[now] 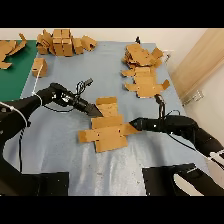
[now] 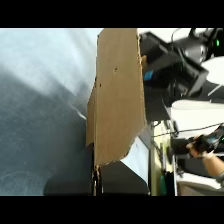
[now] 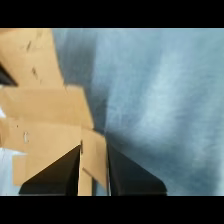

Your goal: Fold the box.

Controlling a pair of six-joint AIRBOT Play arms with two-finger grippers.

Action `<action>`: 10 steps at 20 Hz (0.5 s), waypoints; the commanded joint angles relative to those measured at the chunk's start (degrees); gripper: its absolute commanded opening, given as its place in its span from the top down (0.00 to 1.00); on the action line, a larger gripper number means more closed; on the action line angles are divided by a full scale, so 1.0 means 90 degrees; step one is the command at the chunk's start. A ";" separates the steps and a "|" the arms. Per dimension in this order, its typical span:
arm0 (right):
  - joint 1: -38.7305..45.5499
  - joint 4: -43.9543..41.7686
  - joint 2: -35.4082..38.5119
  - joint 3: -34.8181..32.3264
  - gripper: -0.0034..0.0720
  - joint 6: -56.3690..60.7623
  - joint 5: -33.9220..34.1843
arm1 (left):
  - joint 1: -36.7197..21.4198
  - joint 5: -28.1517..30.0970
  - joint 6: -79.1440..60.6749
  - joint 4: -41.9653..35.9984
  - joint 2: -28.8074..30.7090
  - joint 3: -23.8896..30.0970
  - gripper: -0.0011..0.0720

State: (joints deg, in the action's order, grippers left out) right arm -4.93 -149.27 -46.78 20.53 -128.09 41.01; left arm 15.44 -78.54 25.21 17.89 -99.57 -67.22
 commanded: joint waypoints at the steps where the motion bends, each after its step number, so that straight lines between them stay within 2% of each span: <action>1: 0.0372 0.0389 0.0134 0.0461 0.58 0.0459 -0.0056 | 0.0265 0.0044 -0.0238 0.0675 0.0495 -0.0007 0.97; 3: 0.0525 0.0391 0.0175 0.0724 0.59 0.0600 -0.0051 | 0.0634 0.0255 -0.0760 0.0736 0.0784 -0.0005 0.97; 6: 0.0520 0.0386 0.0165 0.0804 0.59 0.0763 0.0056 | 0.1156 0.1083 -0.1790 0.0695 0.1222 0.0255 0.97; 10: 0.0510 0.0393 0.0160 0.0804 0.59 0.0976 0.0359 | 0.1008 0.1729 -0.2924 -0.0168 0.1695 0.1231 0.97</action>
State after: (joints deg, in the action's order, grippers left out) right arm -0.54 -145.97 -45.41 27.33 -121.21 42.72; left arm 24.60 -68.12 7.84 20.86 -87.37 -61.21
